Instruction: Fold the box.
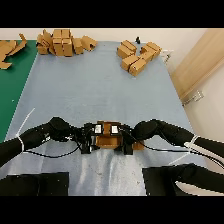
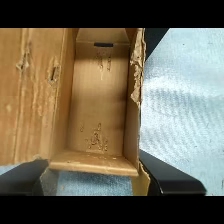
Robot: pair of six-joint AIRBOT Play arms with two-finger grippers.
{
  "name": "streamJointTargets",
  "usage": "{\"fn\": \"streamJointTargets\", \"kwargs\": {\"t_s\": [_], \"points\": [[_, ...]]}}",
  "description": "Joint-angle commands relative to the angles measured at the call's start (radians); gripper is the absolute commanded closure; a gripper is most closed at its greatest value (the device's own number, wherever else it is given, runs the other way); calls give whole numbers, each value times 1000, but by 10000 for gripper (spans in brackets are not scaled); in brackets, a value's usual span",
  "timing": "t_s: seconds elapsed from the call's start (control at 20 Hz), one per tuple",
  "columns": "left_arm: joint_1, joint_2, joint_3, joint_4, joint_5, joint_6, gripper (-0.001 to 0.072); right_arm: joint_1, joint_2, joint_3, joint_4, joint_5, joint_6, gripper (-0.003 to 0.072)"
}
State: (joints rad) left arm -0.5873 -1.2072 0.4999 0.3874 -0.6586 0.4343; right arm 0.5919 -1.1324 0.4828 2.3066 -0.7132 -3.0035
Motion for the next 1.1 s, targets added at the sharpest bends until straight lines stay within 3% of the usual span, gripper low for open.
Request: {"fn": "streamJointTargets", "kwargs": {"t_s": [0.0,1.05], "points": [[1,0,1,5,-7,3,186,1,-1,0,0,7,0,121],[1,0,1,5,2,2,185,0,-1,0,0,6,0,121]]}}
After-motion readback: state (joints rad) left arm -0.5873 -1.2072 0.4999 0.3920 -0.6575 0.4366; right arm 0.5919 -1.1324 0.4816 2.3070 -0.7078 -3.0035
